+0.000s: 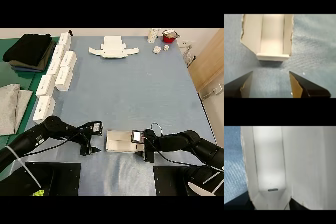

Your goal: Fold the box.

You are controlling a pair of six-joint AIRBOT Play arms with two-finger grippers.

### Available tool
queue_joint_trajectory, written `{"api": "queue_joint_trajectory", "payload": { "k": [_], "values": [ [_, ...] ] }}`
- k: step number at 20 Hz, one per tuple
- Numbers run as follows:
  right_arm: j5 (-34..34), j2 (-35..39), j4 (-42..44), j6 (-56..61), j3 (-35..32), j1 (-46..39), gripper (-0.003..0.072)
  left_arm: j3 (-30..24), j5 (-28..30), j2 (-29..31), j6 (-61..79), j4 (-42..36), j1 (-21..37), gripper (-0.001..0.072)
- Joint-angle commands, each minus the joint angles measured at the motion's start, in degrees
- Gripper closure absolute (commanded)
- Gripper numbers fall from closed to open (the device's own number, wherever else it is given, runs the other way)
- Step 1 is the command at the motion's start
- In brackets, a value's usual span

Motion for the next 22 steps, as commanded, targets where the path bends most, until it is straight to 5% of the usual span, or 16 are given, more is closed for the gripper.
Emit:
{"api": "queue_joint_trajectory", "payload": {
  "k": [1, 7, 22],
  "values": [
    [0.0, 0.0, 0.0, 0.0, 0.0, 0.0, 0.0187, 0.6, 2.4, -5.7, 9.9, -5.2, -1.4, 0.0015],
    [0.0, 0.0, 0.0, 0.0, 0.0, 0.0, 0.0187, 0.8, 5.6, -9.4, 13.5, -10.6, -4.7, 0.0016],
    [0.0, 0.0, 0.0, 0.0, 0.0, 0.0, 0.0187, 0.9, 9.9, -11.8, 13.3, -10.2, -9.5, 0.0016]
  ]
}}
